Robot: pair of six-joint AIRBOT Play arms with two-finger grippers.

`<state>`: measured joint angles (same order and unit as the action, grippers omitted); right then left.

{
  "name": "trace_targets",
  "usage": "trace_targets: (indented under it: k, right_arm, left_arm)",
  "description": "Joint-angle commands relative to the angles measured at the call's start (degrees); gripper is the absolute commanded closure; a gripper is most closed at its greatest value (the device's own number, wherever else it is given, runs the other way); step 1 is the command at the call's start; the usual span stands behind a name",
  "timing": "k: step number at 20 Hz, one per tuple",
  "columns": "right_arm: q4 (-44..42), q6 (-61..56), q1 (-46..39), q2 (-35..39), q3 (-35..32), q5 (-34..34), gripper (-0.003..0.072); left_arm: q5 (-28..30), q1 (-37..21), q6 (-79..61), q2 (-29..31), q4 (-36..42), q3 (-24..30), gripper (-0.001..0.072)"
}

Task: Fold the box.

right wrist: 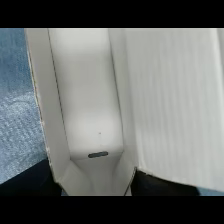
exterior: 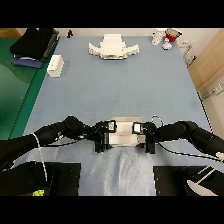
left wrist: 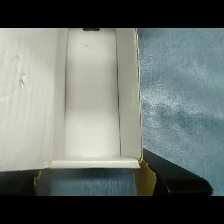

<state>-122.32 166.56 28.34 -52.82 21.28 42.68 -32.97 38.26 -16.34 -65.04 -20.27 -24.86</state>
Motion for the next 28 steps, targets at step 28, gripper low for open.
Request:
trace_targets:
  k: [28]
  right_arm:
    - [0.00,0.00,0.00,0.04,0.07,0.02,0.0281]
  left_arm:
    - [-0.44,-0.02,2.45,-0.02,-2.67,-0.02,0.0183]
